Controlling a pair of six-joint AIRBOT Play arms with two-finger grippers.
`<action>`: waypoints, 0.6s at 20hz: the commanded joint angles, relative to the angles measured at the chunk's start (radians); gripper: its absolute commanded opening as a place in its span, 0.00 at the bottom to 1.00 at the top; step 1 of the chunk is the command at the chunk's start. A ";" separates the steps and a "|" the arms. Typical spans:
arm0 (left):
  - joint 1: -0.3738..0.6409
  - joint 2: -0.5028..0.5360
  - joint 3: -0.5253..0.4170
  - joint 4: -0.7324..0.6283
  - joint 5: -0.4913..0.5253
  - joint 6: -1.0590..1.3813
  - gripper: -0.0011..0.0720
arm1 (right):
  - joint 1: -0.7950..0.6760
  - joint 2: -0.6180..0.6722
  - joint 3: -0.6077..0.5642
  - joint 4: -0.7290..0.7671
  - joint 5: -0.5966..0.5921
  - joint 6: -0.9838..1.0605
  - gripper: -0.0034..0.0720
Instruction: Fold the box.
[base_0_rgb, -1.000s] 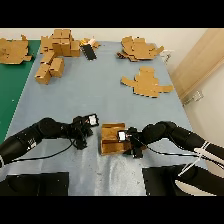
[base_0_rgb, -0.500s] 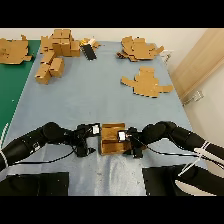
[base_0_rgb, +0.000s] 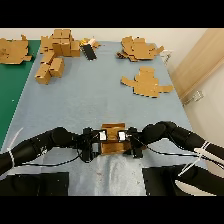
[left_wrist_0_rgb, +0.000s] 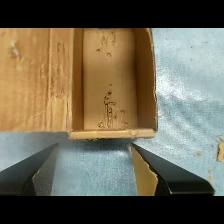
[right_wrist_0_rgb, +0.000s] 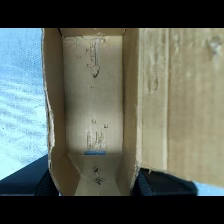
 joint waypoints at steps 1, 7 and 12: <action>-0.017 -0.003 0.000 -0.001 0.003 -0.005 0.97 | 0.000 0.001 0.001 0.000 0.000 0.000 0.73; -0.017 -0.001 0.003 0.000 -0.033 -0.035 0.97 | 0.000 0.001 0.001 0.000 0.000 0.000 0.73; -0.017 -0.001 0.022 0.000 -0.042 -0.074 0.97 | 0.000 0.001 0.001 0.000 0.000 0.000 0.73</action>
